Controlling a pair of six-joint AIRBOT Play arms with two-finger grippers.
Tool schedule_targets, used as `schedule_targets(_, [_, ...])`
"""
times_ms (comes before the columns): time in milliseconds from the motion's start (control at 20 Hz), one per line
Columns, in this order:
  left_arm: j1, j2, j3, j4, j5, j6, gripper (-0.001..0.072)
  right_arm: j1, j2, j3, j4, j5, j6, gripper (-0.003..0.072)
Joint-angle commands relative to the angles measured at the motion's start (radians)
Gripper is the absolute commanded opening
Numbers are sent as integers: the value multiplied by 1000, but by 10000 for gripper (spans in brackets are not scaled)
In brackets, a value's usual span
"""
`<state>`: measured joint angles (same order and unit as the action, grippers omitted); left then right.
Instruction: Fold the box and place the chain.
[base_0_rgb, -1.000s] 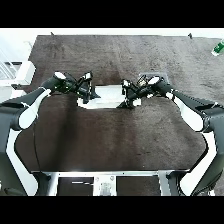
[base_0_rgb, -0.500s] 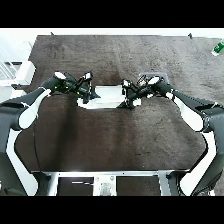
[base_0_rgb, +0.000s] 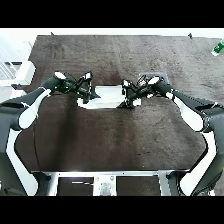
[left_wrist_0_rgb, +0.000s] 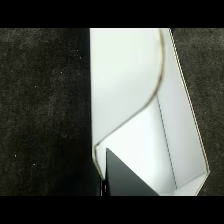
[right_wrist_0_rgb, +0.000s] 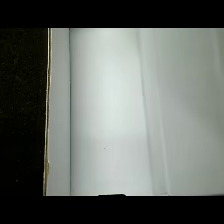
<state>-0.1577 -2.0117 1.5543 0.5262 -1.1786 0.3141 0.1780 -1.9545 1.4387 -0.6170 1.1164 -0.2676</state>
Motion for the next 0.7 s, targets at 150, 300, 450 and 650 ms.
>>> schedule_targets(150, [0, -1, 0, 0, 0, 0, 21, 0, 0, 0, 0, 0, 1, 557])
schedule_targets(300, [0, -1, 0, -9, -2, 1, 22, 0, 0, 0, 0, 0, 1, 557])
schedule_targets(450, [0, 5, 7, -11, -10, 2, 23, 0, 0, 0, 0, 0, 1, 557])
schedule_targets(650, [0, 8, 7, -8, -12, 8, 288, 0, 0, 0, 0, 0, 1, 557])
